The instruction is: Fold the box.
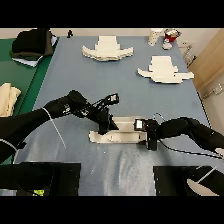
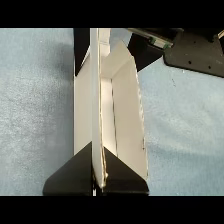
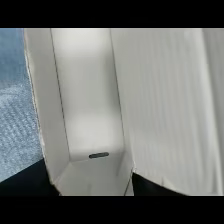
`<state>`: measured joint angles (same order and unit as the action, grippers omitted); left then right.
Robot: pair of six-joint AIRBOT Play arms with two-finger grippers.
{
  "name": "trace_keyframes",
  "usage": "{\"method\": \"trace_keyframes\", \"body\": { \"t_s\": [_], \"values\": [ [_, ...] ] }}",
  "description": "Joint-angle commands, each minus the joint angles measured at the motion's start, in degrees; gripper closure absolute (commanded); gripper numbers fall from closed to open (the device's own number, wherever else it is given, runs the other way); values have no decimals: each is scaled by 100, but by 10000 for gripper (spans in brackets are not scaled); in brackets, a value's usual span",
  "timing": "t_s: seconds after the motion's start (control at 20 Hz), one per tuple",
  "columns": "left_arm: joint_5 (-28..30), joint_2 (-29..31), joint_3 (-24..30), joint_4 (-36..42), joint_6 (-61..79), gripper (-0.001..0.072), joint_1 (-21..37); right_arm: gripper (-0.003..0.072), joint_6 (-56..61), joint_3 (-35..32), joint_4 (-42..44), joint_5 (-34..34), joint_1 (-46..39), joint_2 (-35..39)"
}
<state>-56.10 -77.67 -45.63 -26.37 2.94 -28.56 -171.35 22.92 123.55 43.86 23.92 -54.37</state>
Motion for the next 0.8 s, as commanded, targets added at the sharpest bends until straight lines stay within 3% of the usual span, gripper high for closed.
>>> {"method": "trace_keyframes", "body": {
  "t_s": [0.0, 0.75],
  "values": [
    [0, 7, 2, -2, 2, 696, -4, 178, 0, -2, -31, -129, 0, -129],
    [0, 7, 2, -2, 2, 696, -4, 177, -2, -2, -35, -114, 0, -44]
  ]
}}
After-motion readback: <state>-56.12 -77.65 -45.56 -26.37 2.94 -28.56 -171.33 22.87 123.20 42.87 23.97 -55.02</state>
